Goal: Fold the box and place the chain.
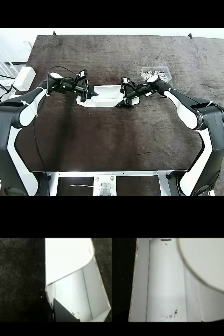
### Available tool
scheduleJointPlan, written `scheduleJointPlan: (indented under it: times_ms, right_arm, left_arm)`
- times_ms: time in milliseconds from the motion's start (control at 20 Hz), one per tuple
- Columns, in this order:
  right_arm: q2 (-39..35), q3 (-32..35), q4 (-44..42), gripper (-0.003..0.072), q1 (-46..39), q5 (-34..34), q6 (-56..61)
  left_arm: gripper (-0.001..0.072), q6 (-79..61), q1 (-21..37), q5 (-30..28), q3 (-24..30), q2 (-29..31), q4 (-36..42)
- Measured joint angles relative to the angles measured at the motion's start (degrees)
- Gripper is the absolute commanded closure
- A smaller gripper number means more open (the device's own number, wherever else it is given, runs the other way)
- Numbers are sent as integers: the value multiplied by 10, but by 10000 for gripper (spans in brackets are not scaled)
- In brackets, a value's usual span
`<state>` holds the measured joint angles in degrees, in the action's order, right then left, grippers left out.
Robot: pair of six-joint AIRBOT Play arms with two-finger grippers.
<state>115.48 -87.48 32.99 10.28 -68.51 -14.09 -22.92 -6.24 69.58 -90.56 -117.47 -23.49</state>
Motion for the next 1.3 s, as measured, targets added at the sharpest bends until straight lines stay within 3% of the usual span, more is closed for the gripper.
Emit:
scheduleJointPlan:
  times_ms: [400,450,1300]
  right_arm:
    - [5,-2,0,49,0,1,0]
    - [6,-2,0,100,0,1,0]
    - [7,-3,0,101,-1,-1,1]
  left_arm:
    - [688,0,0,0,0,0,0]
    - [688,0,0,0,0,0,0]
    - [689,0,0,0,0,0,0]
